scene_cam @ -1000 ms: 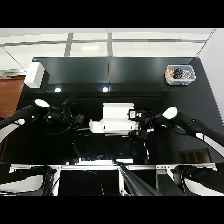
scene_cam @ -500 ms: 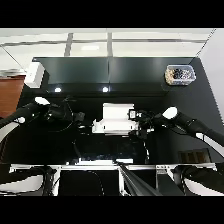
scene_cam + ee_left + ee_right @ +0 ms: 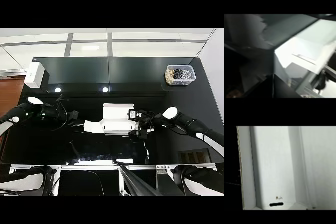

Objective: Fold the box and place the chain.

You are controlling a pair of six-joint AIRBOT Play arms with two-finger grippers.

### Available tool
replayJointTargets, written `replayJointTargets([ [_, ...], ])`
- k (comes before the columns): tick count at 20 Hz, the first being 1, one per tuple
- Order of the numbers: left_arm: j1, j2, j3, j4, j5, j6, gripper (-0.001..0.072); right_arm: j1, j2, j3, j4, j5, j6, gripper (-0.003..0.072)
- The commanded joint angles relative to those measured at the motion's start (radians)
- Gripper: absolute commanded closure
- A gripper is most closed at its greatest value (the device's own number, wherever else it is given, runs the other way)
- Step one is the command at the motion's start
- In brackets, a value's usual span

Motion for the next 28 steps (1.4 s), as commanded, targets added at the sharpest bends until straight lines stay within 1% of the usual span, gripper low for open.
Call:
replayJointTargets([
  [1, -0.028, -0.005, -0.001, 0.044, 0.054, -0.049, 0.0687, 0.000, 0.000, 0.000, 0.000, 0.000, 0.000, 0.0580],
  [3, -0.051, -0.024, -0.001, 0.050, 0.048, -0.049, 0.0687, 0.000, 0.000, 0.000, 0.000, 0.000, 0.000, 0.0580],
  [6, -0.091, -0.072, -0.001, 0.018, 0.026, -0.048, 0.0687, 0.000, 0.000, 0.000, 0.000, 0.000, 0.000, 0.0580],
  [11, -0.158, -0.095, 0.001, -0.153, 0.016, 0.106, 0.0687, 0.000, 0.000, 0.000, 0.000, 0.000, 0.000, 0.0580],
  [14, -0.150, -0.094, 0.002, -0.192, 0.009, 0.136, 0.0687, 0.000, 0.000, 0.000, 0.000, 0.000, 0.000, 0.0580],
  [18, -0.142, -0.094, 0.002, -0.197, -0.042, 0.190, 0.0687, 0.000, 0.000, 0.000, 0.000, 0.000, 0.000, 0.0580],
  [19, -0.142, -0.094, 0.002, -0.203, -0.043, 0.199, 0.0687, 0.000, -0.001, 0.000, 0.000, 0.000, 0.000, 0.0580],
  [23, -0.143, -0.094, 0.002, -0.296, -0.042, 0.267, 0.0687, 0.000, -0.001, 0.000, 0.000, 0.000, 0.000, 0.0579],
  [26, -0.143, -0.095, 0.012, -0.297, -0.055, 0.266, 0.0686, 0.000, 0.000, 0.000, 0.000, 0.000, 0.000, 0.0580],
  [27, -0.143, -0.095, 0.014, -0.298, -0.060, 0.266, 0.0677, 0.000, 0.000, 0.000, 0.000, 0.000, 0.000, 0.0580],
  [28, -0.143, -0.095, 0.018, -0.298, -0.061, 0.262, 0.0537, 0.000, 0.000, 0.000, 0.000, 0.000, 0.000, 0.0579],
])
